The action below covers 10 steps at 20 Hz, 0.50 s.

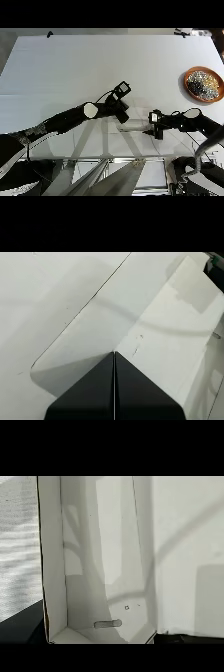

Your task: Fold the box and place the chain.

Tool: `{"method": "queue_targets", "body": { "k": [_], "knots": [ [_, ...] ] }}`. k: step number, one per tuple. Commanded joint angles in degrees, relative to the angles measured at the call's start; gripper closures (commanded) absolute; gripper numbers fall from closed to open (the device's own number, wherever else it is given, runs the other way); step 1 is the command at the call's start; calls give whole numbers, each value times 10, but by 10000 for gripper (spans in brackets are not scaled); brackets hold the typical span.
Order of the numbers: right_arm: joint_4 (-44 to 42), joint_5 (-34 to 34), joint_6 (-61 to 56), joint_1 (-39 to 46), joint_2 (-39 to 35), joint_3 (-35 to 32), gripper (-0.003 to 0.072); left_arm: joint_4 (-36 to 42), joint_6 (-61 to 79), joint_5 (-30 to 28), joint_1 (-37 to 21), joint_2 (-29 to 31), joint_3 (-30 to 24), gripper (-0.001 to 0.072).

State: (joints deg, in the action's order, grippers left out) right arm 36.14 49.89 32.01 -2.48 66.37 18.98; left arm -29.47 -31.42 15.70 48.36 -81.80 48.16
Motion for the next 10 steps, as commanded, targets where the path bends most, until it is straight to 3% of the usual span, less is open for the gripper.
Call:
{"method": "queue_targets", "body": {
  "k": [1,10],
  "knots": [
    [0,2,0,0,0,0,329,1,-28,-6,-2,-9,0,705],
    [0,2,0,0,0,0,329,-29,-35,54,-2,-9,0,704]
  ]
}}
